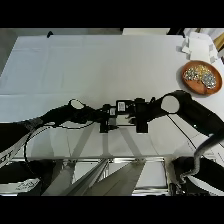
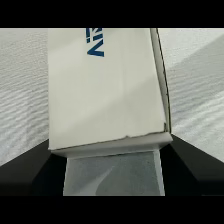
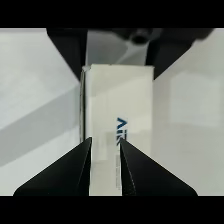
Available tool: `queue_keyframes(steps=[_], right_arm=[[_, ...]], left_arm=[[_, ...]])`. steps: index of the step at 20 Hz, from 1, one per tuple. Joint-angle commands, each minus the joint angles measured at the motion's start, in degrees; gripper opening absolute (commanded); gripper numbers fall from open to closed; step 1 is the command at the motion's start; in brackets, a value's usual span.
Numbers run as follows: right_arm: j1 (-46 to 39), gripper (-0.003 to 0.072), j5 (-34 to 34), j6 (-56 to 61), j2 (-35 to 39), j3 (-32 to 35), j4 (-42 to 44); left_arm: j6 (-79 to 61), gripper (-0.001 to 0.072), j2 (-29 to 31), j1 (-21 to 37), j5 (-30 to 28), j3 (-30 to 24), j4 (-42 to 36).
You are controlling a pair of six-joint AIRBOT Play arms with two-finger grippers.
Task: Fold the box and place the chain.
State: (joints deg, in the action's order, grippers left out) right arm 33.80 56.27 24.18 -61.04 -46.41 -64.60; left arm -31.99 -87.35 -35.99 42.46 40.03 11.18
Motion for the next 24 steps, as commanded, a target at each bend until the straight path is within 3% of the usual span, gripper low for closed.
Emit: queue_keyframes(steps=[1, 3, 6, 9, 11, 15, 24], right_arm=[[-0.31, 0.0190, -1.66, 2.40, 5.88, -0.02, 0.31], [-2.84, 0.0026, -1.36, 10.69, 8.48, 0.02, 1.27], [-9.60, 0.0017, -3.04, 15.78, 8.96, 4.07, 12.17], [-12.57, 0.0015, -11.74, 9.62, 8.94, 14.14, 30.60], [-12.57, 0.0015, -14.64, 6.71, 8.94, 19.15, 36.28], [-12.55, 0.0015, -14.23, 5.70, 8.94, 23.30, 36.85], [-12.57, 0.0017, -14.05, 5.33, 8.87, 25.11, 34.47]], left_arm=[[0.07, 0.0073, 0.02, 0.04, -0.24, 0.04, -0.02], [0.07, 0.0073, 0.02, 0.04, -0.24, 0.04, -0.02], [0.07, 0.0073, 0.02, 0.04, -0.24, 0.04, -0.02], [0.07, 0.0073, 0.02, 0.04, -0.24, 0.04, -0.04], [0.07, 0.0073, 0.02, 0.04, -0.22, 0.04, -0.04], [0.07, 0.0073, 0.02, 0.04, -0.24, 0.04, -0.02], [0.07, 0.0073, 0.02, 0.04, -0.22, 0.04, -0.02]])
